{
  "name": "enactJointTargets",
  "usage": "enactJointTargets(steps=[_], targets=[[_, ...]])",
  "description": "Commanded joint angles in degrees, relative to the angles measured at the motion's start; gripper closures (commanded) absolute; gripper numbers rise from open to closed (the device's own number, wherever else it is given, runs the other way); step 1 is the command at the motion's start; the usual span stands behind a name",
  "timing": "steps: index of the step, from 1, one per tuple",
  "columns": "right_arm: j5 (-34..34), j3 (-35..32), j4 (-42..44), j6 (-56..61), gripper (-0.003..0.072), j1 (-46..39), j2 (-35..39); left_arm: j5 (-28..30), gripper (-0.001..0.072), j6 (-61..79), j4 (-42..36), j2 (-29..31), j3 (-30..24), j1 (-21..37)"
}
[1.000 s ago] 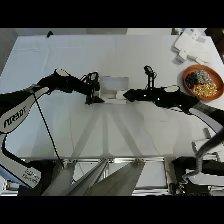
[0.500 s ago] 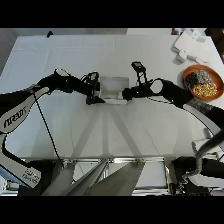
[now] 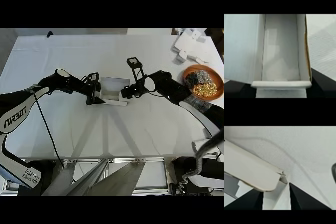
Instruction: Fold the box and place the chain.
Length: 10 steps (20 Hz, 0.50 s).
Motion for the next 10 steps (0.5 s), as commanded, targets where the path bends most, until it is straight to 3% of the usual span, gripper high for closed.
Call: enactJointTargets(steps=[1, 10], targets=[[2.1, 0.7, -2.5, 1.9, 0.0337, 1.4, -0.1, 0.1, 0.0273, -0.1, 0.0, 0.0, 0.0, 0.0], [5.5, 0.7, -2.3, 1.8, 0.0313, 1.4, 0.3, 0.1, 0.0273, -0.1, 0.0, 0.0, 0.0, 0.0]])
